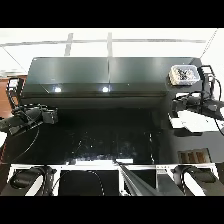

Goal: Fold the box and place the chain.

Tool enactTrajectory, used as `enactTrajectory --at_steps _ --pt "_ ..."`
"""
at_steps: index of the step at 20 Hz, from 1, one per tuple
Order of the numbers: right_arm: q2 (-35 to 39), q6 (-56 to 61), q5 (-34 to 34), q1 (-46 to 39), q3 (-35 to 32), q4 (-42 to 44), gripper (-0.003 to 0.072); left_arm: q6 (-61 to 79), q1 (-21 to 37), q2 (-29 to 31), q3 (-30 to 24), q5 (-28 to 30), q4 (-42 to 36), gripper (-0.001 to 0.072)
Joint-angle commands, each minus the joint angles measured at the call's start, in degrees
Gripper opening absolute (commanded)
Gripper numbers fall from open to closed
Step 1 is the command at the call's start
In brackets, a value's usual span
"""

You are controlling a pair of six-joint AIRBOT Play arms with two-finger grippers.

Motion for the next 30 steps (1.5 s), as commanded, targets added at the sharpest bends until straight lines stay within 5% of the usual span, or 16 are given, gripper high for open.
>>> enactTrajectory --at_steps 1,2,3,4,7,10,11,12,15,20,27,28,30 --pt "-0.1 0.0 -9.8 0.0 0.0 5.7 0.0027 0.0 0.0 0.0 0.0 0.0 0.0 0.0026" --pt "-0.2 0.0 -13.7 0.0 0.0 7.6 0.0031 0.0 0.0 0.0 0.0 0.0 0.0 0.0027" --pt "-0.6 0.1 -17.6 0.0 0.0 7.9 0.0256 0.0 0.0 0.0 0.0 0.0 0.0 0.0027" --pt "-1.2 0.1 -19.3 0.0 0.0 7.8 0.0713 0.0 0.0 0.0 0.0 0.0 0.0 0.0028" --pt "-4.5 3.1 -16.2 -2.1 0.0 -4.6 0.0706 0.0 0.0 0.0 0.0 4.0 0.0 0.0027" --pt "-9.6 22.8 -17.8 -14.2 2.3 -23.8 0.0705 0.0 -0.1 -0.6 0.0 7.1 -0.4 0.0042" --pt "-11.7 26.2 -17.0 -19.6 4.5 -25.1 0.0705 0.0 -0.2 -1.3 0.0 7.1 -0.9 0.0283" --pt "-13.8 27.2 -15.6 -25.0 6.9 -25.0 0.0705 -0.1 -0.2 -2.1 0.0 7.0 -1.6 0.0720" --pt "-21.3 23.1 -6.4 -38.8 15.9 -25.0 0.0705 -1.1 -0.1 -4.3 0.0 6.2 -1.7 0.0705" --pt "-41.9 -4.6 25.8 -49.6 37.2 -14.5 0.0704 -1.1 -0.2 -7.2 0.0 5.5 -1.9 0.0705" --pt "-52.5 -13.2 30.7 -49.0 42.6 -11.9 0.0703 -1.1 -0.1 -7.5 0.0 6.3 -1.9 0.0705" --pt "-52.5 -14.4 30.2 -49.0 42.6 -11.4 0.0609 -1.1 -0.1 -7.6 0.0 6.2 -1.9 0.0705" --pt "-52.5 -14.5 30.3 -49.0 42.6 -11.2 0.0286 -1.1 -0.1 -7.8 0.0 6.3 -1.9 0.0705"
